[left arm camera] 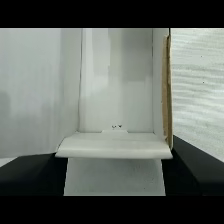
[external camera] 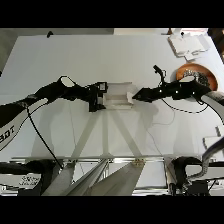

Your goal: Fold the box and place the chain.

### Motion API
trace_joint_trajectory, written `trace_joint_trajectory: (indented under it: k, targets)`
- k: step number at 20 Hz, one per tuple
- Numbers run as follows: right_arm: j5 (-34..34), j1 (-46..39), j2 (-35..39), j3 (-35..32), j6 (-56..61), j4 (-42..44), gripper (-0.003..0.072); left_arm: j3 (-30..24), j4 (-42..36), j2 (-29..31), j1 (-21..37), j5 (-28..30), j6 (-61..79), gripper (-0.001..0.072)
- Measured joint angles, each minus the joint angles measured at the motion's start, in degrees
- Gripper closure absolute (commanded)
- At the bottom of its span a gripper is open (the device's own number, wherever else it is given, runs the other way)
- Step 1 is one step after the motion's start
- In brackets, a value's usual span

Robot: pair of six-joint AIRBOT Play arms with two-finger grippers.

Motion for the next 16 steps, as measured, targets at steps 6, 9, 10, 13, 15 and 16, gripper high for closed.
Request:
trace_joint_trajectory:
  k: [6,9,10,13,15,16]
  targets:
    - [-3.15,3.28,0.00,0.00,-0.92,0.33,0.0134,0.00,0.00,0.00,0.00,0.00,0.00,0.0336]
    - [-4.37,4.50,0.00,0.00,-1.18,0.33,0.0136,0.00,0.00,0.00,0.00,0.00,0.00,0.0336]
    - [-4.92,4.81,0.00,0.00,-1.20,0.28,0.0136,0.00,0.00,0.00,0.00,0.00,0.00,0.0336]
    - [-7.08,5.99,0.00,0.00,-1.05,-0.66,0.0136,0.00,-0.02,0.00,0.00,0.00,0.00,0.0336]
    - [-9.14,6.69,0.00,0.00,-0.35,-1.77,0.0148,-0.02,-0.02,0.00,0.00,0.00,0.00,0.0336]
    - [-10.05,6.97,0.00,0.00,0.15,-2.43,0.0148,0.00,-0.02,0.00,0.00,0.02,0.00,0.0336]
